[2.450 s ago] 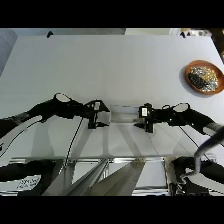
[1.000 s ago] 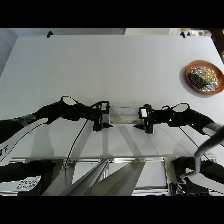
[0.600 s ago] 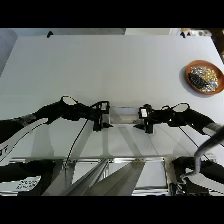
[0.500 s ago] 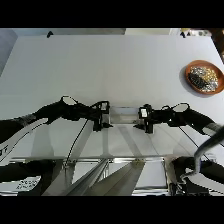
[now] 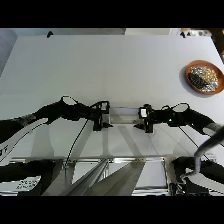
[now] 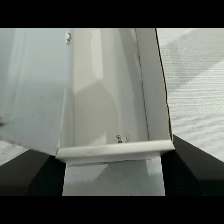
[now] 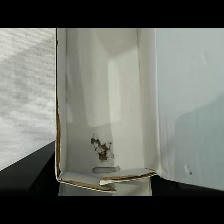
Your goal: Fold the box and place the chain.
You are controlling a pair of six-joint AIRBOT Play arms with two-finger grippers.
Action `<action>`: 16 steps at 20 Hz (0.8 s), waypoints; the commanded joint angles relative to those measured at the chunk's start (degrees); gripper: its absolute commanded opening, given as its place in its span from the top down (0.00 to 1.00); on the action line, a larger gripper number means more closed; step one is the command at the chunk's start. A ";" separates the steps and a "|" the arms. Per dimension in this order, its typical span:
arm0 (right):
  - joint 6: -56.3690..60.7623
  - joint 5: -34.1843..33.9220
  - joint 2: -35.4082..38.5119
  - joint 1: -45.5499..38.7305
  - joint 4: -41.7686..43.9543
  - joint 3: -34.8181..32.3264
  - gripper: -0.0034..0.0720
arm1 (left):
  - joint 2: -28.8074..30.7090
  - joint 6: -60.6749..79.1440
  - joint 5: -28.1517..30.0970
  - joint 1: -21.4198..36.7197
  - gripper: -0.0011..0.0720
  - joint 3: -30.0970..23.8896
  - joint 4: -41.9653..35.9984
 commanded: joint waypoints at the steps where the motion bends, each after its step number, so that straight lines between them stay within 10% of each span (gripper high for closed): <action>1: 0.00 -0.04 0.04 -0.02 0.00 0.04 0.53 | 0.02 0.00 -0.04 -0.02 0.70 0.02 0.02; 4: 0.00 -0.02 0.07 -0.02 0.00 0.04 0.51 | 0.02 -0.02 -0.07 -0.02 0.70 0.02 0.02; 6: 0.00 -0.52 0.48 -0.02 0.02 0.04 0.01 | 0.02 0.00 -0.04 -0.02 0.70 0.02 0.02; 16: 24.90 1.25 10.58 -0.09 -22.77 0.04 0.03 | 0.04 0.00 -0.07 -0.02 0.70 0.02 0.02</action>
